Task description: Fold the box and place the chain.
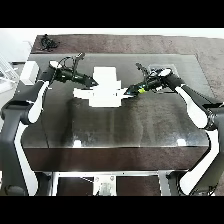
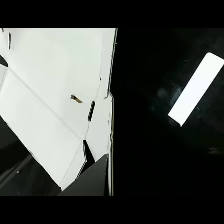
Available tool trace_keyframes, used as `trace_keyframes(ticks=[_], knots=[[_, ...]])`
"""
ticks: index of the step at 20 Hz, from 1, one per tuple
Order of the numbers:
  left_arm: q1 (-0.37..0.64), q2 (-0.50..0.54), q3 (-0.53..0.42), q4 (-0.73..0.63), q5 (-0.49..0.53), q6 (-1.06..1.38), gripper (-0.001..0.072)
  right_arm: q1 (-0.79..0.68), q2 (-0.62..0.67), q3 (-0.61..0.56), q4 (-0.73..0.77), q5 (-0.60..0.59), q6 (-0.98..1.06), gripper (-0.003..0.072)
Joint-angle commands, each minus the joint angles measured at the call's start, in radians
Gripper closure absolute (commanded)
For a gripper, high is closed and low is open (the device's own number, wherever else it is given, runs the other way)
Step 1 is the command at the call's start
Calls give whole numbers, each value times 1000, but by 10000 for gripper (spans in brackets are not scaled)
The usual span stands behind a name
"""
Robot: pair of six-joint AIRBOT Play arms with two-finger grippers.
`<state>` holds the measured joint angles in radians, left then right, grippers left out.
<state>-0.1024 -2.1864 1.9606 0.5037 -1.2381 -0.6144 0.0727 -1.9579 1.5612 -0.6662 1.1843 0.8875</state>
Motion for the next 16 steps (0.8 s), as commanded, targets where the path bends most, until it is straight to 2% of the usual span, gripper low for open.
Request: trace_keyframes(ticks=[1,4,5,9,10,11,15,16], knots=[[-1,-2,1,-44,25,21,222,0,-1,1,0,1,-3,685],[-1,-2,1,-41,27,21,228,0,-1,1,0,1,-3,685],[-1,-2,1,-41,27,21,292,0,-1,1,0,2,-3,685],[0,-2,1,-32,27,26,293,-1,-1,1,-1,2,-3,685],[0,-2,1,-32,27,32,315,-1,-1,1,-1,2,-3,685],[0,-2,1,-32,28,33,404,-1,-1,1,-1,2,-3,685],[0,-8,1,-39,23,47,454,-1,-1,1,-1,2,-3,685],[-2,-18,1,-55,11,50,529,-1,-1,1,-1,2,-3,684]])
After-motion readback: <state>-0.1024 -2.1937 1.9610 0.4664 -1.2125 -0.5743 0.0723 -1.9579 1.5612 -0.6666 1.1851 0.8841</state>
